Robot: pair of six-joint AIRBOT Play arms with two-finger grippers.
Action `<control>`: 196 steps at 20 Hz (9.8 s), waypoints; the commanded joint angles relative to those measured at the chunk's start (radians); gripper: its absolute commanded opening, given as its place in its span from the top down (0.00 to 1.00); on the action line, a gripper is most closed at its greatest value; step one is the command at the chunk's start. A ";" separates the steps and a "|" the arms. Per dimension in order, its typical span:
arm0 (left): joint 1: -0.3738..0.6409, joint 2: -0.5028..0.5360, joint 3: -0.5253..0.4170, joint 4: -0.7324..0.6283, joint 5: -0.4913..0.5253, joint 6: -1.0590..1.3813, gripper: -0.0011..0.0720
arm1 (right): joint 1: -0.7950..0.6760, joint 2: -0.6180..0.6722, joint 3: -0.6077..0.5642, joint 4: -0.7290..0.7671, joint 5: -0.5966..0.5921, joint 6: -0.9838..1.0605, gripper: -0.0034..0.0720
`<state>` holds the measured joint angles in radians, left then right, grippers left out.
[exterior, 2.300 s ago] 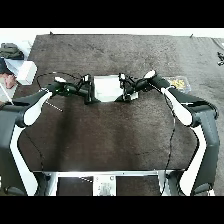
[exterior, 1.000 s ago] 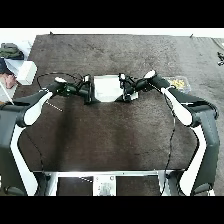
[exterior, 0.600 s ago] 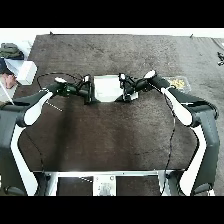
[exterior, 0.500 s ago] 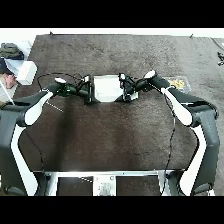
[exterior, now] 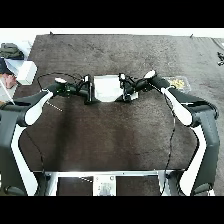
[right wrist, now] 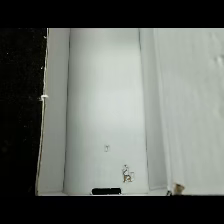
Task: Fold the box and place the chain.
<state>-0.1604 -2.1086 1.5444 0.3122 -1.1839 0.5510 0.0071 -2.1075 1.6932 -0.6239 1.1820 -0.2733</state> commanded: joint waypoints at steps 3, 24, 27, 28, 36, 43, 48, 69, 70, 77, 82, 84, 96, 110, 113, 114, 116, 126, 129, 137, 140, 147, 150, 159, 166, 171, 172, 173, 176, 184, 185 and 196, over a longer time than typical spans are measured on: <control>0.001 -0.002 0.001 0.006 0.005 0.007 0.03 | 0.001 0.000 0.000 0.000 0.000 0.000 0.59; 0.001 -0.002 0.001 0.001 0.003 0.007 0.66 | 0.001 0.000 0.000 0.000 0.000 0.000 0.59; 0.001 -0.002 0.001 0.001 -0.001 0.007 0.66 | 0.001 0.000 0.000 0.000 0.000 0.000 0.59; 0.002 -0.002 0.001 0.000 -0.001 0.007 0.66 | 0.001 0.000 0.000 0.000 0.000 0.000 0.59; 0.001 -0.002 0.001 0.000 0.006 0.007 0.66 | 0.001 0.000 0.000 0.000 0.000 0.000 0.59; 0.001 -0.002 0.001 0.000 0.006 0.007 0.66 | 0.001 0.000 0.000 0.001 0.000 0.000 0.59; 0.001 -0.002 0.001 0.000 0.006 0.007 0.66 | -0.010 0.019 0.000 -0.005 0.027 0.008 0.16; 0.001 -0.002 0.001 0.000 0.005 0.007 0.67 | -0.135 0.169 0.000 -0.092 0.123 0.156 0.23; 0.001 -0.002 0.001 0.000 0.006 0.007 0.66 | -0.135 0.175 0.000 -0.054 0.151 0.165 0.43; 0.001 -0.002 0.001 0.000 0.005 0.007 0.66 | -0.082 0.174 -0.002 0.212 0.117 0.165 0.96; 0.001 -0.002 0.001 0.000 0.005 0.007 0.66 | -0.018 0.163 -0.002 0.205 -0.089 0.166 0.96; 0.001 -0.002 0.001 0.000 0.005 0.007 0.66 | -0.017 0.154 -0.002 0.205 -0.159 0.166 0.96; 0.001 -0.002 0.001 -0.002 0.005 0.007 0.66 | -0.019 0.090 -0.002 0.074 -0.245 0.217 0.96; 0.001 -0.002 0.001 -0.002 0.006 0.007 0.66 | -0.024 0.165 0.000 0.048 -0.216 0.243 0.96; 0.001 -0.002 0.001 -0.002 0.005 0.006 0.66 | -0.036 0.238 0.000 -0.066 -0.151 0.249 0.83; 0.001 -0.002 0.001 -0.002 0.006 0.007 0.66 | -0.041 0.254 0.000 -0.123 -0.114 0.249 0.61; 0.001 -0.002 0.001 -0.002 0.006 0.007 0.66 | -0.046 0.266 0.000 -0.233 -0.017 0.252 0.27; 0.001 -0.002 0.001 -0.002 0.006 0.007 0.66 | 0.019 0.222 -0.081 -0.352 -0.093 0.270 0.17; 0.001 -0.002 0.001 -0.002 0.006 0.007 0.67 | 0.040 0.203 -0.081 -0.352 -0.099 0.270 0.32; 0.001 -0.002 0.001 -0.002 0.006 0.007 0.67 | 0.064 0.203 -0.081 -0.332 -0.113 0.270 0.61; 0.001 -0.002 0.001 -0.002 0.006 0.007 0.66 | 0.064 0.203 -0.082 -0.267 -0.132 0.266 0.61; 0.001 -0.002 0.001 -0.002 0.006 0.007 0.66 | 0.093 0.195 -0.083 -0.246 -0.133 0.240 0.60; 0.001 -0.002 0.001 -0.002 0.006 0.007 0.66 | 0.096 0.183 -0.084 -0.247 -0.141 0.240 0.60; 0.001 -0.002 0.001 -0.002 0.006 0.007 0.66 | 0.096 0.182 -0.083 -0.254 -0.151 0.225 0.19; 0.001 -0.002 0.001 -0.002 0.006 0.007 0.66 | 0.095 0.195 -0.083 -0.336 -0.151 0.277 0.75; 0.001 -0.002 0.001 -0.002 0.006 0.007 0.66 | 0.063 0.259 -0.083 -0.491 -0.120 0.489 0.84; 0.001 -0.002 0.001 -0.002 0.006 0.007 0.66 | 0.048 0.275 -0.083 -0.487 -0.097 0.512 0.98; 0.001 -0.002 0.001 -0.002 0.006 0.007 0.66 | 0.034 0.289 -0.083 -0.487 -0.087 0.565 0.98; 0.001 -0.002 0.001 -0.002 0.006 0.007 0.66 | -0.019 0.338 -0.083 -0.447 -0.078 0.773 0.98; 0.001 -0.002 0.001 -0.002 0.006 0.007 0.66 | -0.207 0.359 -0.174 -0.320 -0.118 1.271 0.98; 0.001 -0.002 0.001 -0.002 0.006 0.007 0.67 | -0.214 0.359 -0.203 -0.320 -0.140 1.292 0.98; 0.001 -0.002 0.001 -0.002 0.006 0.007 0.66 | -0.160 0.242 -0.331 -0.037 -0.158 1.227 0.98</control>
<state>-0.1604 -2.1098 1.5452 0.3099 -1.1786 0.5575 -0.1802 -1.8320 1.3712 -0.7448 1.0027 0.9810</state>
